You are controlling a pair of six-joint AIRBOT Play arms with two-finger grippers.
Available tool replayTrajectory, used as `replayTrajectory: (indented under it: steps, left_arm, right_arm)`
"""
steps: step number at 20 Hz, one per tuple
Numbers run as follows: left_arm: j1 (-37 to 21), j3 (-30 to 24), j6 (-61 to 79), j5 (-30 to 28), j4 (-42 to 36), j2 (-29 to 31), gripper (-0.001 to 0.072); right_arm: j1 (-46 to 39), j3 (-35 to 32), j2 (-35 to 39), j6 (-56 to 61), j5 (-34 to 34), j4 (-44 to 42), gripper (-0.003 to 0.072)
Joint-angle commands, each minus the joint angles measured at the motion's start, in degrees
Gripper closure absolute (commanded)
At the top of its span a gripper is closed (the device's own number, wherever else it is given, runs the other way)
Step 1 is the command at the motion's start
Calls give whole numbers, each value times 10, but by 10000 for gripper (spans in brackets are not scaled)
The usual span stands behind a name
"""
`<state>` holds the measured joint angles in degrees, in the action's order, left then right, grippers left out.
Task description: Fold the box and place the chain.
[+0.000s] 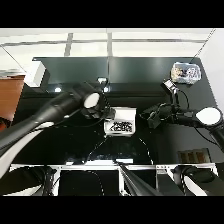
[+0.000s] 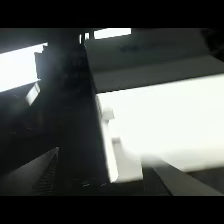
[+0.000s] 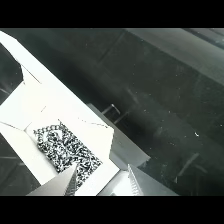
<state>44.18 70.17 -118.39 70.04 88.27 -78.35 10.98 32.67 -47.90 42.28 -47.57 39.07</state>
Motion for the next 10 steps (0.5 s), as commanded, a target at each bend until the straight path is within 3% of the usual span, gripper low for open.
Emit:
replayTrajectory:
  steps: [1,3,5,6,8,10]
  left_arm:
    - [-46,-25,131,-19,30,94,134]
    - [-122,-88,148,-53,23,156,134]
    - [-230,-179,155,-108,-40,213,134]
    - [-290,-233,197,-148,-118,236,134]
    - [-389,-333,398,-196,-352,251,134]
    - [-461,-412,670,-177,-574,223,139]
  right_arm:
    - [0,0,0,2,19,0,310]
    - [0,0,0,7,30,0,310]
    - [0,0,0,11,28,0,310]
    - [0,0,0,19,27,0,310]
    - [0,0,0,32,29,0,310]
    - [0,0,0,39,29,0,310]
